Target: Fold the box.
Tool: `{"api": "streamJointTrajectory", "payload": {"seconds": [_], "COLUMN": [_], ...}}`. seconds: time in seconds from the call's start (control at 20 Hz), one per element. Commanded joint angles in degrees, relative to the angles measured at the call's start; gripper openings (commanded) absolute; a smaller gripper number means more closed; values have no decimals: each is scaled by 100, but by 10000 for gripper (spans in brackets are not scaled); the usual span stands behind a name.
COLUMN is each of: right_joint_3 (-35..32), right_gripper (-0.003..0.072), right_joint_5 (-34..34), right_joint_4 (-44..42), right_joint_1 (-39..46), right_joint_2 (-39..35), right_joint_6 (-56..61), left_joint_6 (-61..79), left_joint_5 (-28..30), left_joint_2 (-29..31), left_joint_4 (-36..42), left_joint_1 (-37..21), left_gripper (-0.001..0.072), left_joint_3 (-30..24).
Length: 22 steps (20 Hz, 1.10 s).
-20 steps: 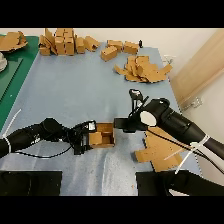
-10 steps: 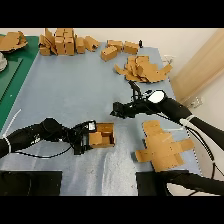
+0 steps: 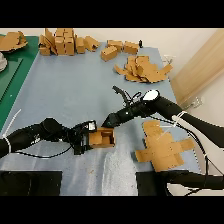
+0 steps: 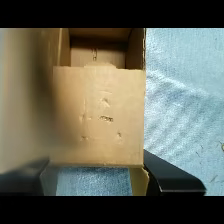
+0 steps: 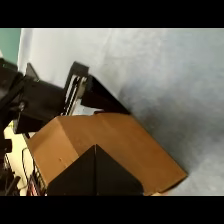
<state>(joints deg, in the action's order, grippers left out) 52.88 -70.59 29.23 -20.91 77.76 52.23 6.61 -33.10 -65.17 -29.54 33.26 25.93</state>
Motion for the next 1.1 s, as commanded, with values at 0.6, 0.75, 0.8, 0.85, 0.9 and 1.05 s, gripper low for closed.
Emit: {"api": "streamJointTrajectory", "payload": {"seconds": [0.6,0.75,0.8,0.85,0.9,1.05], "right_joint_3": [-697,-1244,-1414,-1539,-1602,-1606], "right_gripper": [1,2,2,1,2,3], "right_joint_5": [973,1543,1814,2105,2402,3119], "right_joint_4": [555,671,769,863,920,955], "right_joint_1": [-870,-994,-1071,-1158,-1250,-1530], "right_joint_2": [-793,-1445,-1652,-1821,-1937,-1987], "right_joint_6": [-999,-1134,-1259,-1419,-1604,-2205], "left_joint_6": [0,2,0,0,0,0], "left_joint_5": [0,2,0,0,2,2], "left_joint_2": [4,4,4,4,4,4], "left_joint_4": [-2,-2,-2,-2,-2,-2], "left_joint_1": [-2,-2,-2,-2,-2,-2], "left_gripper": [471,471,471,471,471,471], "left_joint_3": [-2,-2,-2,-2,-2,-2]}}
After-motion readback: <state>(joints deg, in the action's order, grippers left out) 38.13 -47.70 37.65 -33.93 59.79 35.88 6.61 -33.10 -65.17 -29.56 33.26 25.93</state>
